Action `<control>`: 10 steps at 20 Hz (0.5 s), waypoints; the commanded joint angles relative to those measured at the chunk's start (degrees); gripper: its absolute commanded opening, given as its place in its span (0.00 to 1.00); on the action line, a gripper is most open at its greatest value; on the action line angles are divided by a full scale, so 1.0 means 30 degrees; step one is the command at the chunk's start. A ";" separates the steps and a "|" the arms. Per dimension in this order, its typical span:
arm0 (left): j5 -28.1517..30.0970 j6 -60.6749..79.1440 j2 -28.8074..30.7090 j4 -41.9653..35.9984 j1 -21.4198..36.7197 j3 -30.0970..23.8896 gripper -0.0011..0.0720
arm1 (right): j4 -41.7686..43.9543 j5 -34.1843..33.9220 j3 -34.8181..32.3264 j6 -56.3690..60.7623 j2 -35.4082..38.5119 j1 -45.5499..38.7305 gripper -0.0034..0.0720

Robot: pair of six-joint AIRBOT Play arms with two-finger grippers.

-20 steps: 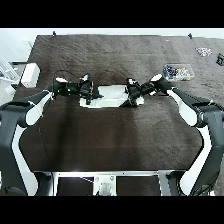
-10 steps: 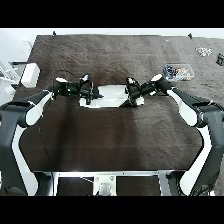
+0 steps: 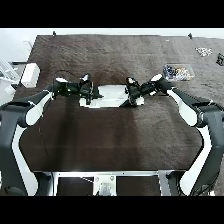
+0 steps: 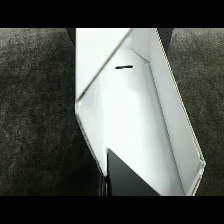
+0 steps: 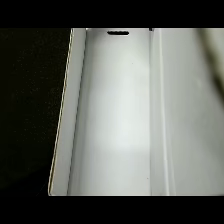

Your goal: Fold the box and place the chain.

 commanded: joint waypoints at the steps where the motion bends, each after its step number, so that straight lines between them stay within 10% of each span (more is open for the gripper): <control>1: -0.0007 0.0000 0.0000 -0.0007 -0.0015 0.0007 0.04 | 0.0007 -0.0007 -0.0007 0.0015 0.0000 0.0015 0.77; 10: 0.0015 0.0007 0.0000 -0.1129 -0.0007 0.0007 0.05 | 0.0007 -0.0007 -0.0007 0.0015 0.0000 0.0015 0.77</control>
